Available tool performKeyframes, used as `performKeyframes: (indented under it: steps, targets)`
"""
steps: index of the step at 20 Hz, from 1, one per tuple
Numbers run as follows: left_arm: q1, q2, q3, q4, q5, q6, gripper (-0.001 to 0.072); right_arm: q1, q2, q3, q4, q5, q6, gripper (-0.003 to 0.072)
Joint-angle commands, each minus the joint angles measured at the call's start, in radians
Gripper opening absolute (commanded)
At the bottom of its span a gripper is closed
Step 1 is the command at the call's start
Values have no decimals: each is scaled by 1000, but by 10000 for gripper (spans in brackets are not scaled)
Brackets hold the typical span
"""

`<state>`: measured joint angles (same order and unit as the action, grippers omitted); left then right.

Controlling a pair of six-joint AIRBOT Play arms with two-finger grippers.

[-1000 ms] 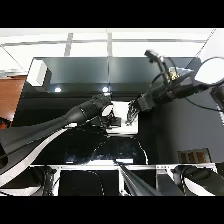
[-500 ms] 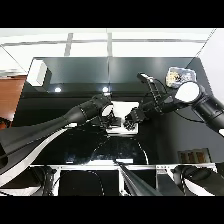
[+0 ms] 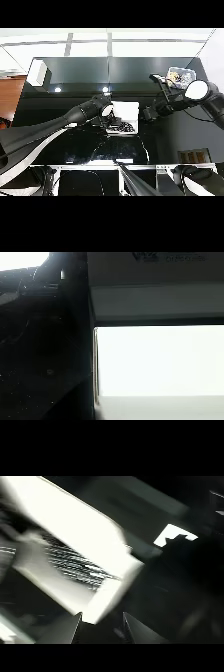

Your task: Fold the box and place the chain.

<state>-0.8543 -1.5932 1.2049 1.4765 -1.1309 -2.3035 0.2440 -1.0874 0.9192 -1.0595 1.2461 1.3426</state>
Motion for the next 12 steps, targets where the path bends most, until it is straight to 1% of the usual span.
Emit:
performKeyframes:
  steps: [1,3,4,6,7,10,12]
  targets:
    - [0,0,0,0,8,-1,29,-66,6,0,-108,44,12,311]
    - [0,0,0,-18,-1,-1,32,-63,6,0,-104,35,11,311]
    - [0,1,6,-52,-8,0,115,-61,6,-1,-100,36,11,311]
    - [-6,14,32,-39,-47,26,522,-60,6,-6,-98,38,11,311]
    - [-6,31,43,-24,-64,53,577,-60,6,-8,-98,39,11,311]
    - [-8,145,48,52,-116,143,577,-60,6,-10,-98,49,11,311]
    - [-19,251,27,177,-172,199,577,-61,6,-10,-105,56,11,311]
